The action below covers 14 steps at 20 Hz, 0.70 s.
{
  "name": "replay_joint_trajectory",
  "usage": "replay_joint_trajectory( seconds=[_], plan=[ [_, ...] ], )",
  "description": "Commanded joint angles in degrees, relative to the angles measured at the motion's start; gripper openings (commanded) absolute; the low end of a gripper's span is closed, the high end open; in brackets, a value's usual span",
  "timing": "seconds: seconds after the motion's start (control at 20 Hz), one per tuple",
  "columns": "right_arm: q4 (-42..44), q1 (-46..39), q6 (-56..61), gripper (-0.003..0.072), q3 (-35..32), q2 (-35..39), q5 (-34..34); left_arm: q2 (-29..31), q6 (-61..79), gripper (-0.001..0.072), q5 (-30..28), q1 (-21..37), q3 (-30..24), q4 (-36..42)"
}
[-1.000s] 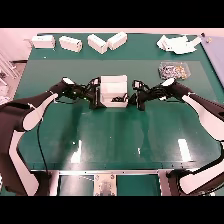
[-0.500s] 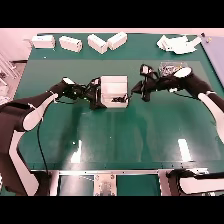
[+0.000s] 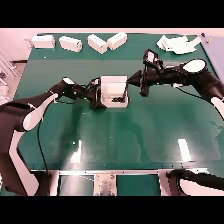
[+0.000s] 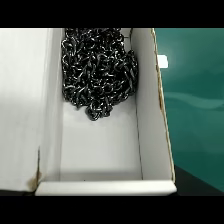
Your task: Fold the box and place the chain.
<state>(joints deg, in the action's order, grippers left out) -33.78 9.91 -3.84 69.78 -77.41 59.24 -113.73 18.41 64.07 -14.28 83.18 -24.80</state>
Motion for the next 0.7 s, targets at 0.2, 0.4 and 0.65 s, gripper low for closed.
replay_joint_trajectory(
  seconds=[0.2, 0.4, 0.65],
  plan=[
    [0.2, 3.3, 1.1, 0.0048, 0.0, -4.5, -2.3, 0.0, 0.0, 0.0585, 0.0, 0.0, 0.0, 0.0],
    [-0.8, 0.6, 1.5, 0.0404, 0.1, -6.4, -4.2, 0.0, 0.0, 0.0585, 0.0, 0.0, 0.0, 0.0],
    [-9.0, -6.8, 3.7, 0.0419, 0.0, -7.0, -3.2, 0.0, 0.0, 0.0585, 0.0, 0.0, 0.0, 0.0]
  ],
)
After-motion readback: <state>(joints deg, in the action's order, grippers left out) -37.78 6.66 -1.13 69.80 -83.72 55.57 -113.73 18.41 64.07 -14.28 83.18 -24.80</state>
